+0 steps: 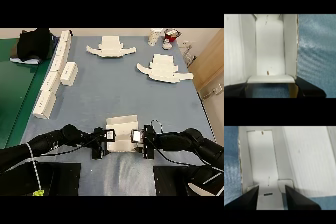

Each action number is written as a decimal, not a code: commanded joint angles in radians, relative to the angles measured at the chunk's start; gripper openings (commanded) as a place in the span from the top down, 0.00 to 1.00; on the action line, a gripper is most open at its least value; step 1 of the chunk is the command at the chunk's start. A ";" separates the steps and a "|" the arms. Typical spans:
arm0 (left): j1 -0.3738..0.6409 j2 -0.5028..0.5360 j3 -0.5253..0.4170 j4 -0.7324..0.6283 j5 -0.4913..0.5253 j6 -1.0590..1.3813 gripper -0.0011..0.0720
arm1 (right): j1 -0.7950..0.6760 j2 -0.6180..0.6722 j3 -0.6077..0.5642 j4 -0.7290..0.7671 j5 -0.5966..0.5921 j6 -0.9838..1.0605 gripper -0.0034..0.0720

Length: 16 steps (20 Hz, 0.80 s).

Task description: Fold the box.

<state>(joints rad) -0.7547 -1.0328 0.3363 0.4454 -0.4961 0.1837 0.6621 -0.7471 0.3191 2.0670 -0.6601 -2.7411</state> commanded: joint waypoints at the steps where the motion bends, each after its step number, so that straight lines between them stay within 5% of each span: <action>1: 0.000 0.001 0.000 0.003 -0.001 0.003 0.42 | 0.005 -0.004 0.000 0.004 0.002 0.013 0.25; 3: 0.000 0.001 0.000 0.003 -0.001 0.003 0.42 | 0.004 0.015 0.009 -0.029 -0.032 0.107 0.28; 8: 0.000 0.001 0.000 0.003 -0.001 0.003 0.42 | 0.004 0.117 0.095 -0.435 -0.309 0.793 0.95; 13: 0.000 0.001 0.000 0.003 -0.001 0.003 0.42 | -0.053 0.166 0.256 -0.890 -0.671 1.365 0.95; 16: 0.000 0.001 0.000 0.003 -0.001 0.003 0.42 | -0.270 0.151 0.241 -0.791 -0.657 1.538 0.95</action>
<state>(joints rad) -0.7547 -1.0328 0.3363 0.4488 -0.4973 0.1875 0.5339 -0.5941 0.5419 1.3209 -1.2346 -1.4761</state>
